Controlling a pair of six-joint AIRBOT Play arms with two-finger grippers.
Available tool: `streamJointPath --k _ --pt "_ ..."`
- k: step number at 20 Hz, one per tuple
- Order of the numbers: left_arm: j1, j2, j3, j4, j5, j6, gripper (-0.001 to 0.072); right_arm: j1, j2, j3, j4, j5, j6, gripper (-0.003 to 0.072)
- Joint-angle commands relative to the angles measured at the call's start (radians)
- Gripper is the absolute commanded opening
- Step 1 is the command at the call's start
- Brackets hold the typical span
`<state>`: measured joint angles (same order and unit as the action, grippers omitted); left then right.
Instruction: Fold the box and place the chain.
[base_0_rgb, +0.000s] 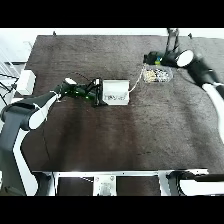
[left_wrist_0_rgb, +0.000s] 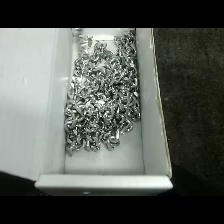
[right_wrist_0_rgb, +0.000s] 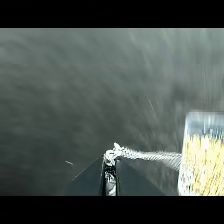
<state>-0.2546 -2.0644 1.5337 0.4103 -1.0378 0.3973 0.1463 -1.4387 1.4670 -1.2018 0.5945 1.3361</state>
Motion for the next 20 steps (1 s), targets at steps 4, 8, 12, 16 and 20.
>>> streamJointPath --k 4,8,12,16,20 --pt "0.001 0.000 0.000 0.000 0.000 0.000 0.0385 0.119 0.288 0.001 -0.075 0.151 -0.037 0.0012" --pt "0.001 0.000 0.000 0.000 0.000 0.000 0.0385 0.223 0.338 0.001 -0.119 0.166 -0.035 0.0012" --pt "0.001 0.000 0.000 0.000 0.000 0.000 0.0385 0.287 0.342 0.000 -0.127 0.159 -0.035 0.0012" --pt "0.001 0.000 0.000 0.000 0.000 0.000 0.0385 0.294 0.312 -0.041 -0.126 0.158 -0.008 0.0012" --pt "0.001 0.000 0.000 0.000 0.000 0.000 0.0385 0.298 0.270 -0.056 -0.118 0.123 -0.002 0.0012"
